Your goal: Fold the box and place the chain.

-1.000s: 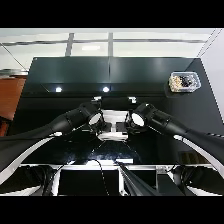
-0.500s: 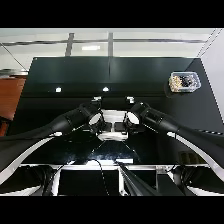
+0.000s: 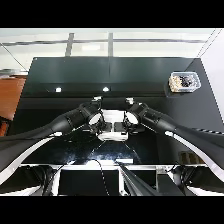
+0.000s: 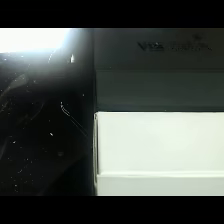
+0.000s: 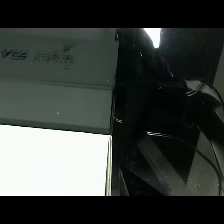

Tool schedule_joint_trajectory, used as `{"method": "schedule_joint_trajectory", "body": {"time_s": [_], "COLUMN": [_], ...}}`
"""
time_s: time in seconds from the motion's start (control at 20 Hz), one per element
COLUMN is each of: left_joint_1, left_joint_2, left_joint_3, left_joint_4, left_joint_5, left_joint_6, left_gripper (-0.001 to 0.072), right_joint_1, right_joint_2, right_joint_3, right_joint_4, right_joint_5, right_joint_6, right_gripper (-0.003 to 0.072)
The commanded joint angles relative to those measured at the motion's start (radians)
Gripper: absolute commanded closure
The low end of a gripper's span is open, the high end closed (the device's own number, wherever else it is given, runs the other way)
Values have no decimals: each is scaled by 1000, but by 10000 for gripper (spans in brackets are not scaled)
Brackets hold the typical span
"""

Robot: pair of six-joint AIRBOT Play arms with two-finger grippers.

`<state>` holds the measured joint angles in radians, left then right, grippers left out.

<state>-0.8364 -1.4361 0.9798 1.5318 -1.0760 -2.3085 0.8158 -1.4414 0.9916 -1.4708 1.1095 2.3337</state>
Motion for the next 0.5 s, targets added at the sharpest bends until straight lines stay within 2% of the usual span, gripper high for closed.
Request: {"method": "schedule_joint_trajectory", "body": {"time_s": [0.0,0.45], "left_joint_1": [1,1], "left_joint_2": [-1,-1], "left_joint_3": [1,1], "left_joint_4": [0,1], "left_joint_5": [0,0], "left_joint_6": [1,1], "left_gripper": [679,679], "right_joint_1": [1,1], "right_joint_2": [-2,-16], "right_joint_3": [0,0], "right_joint_4": [0,3], "right_joint_5": [-13,-14], "right_joint_6": [1,0], "right_gripper": [456,456]}}
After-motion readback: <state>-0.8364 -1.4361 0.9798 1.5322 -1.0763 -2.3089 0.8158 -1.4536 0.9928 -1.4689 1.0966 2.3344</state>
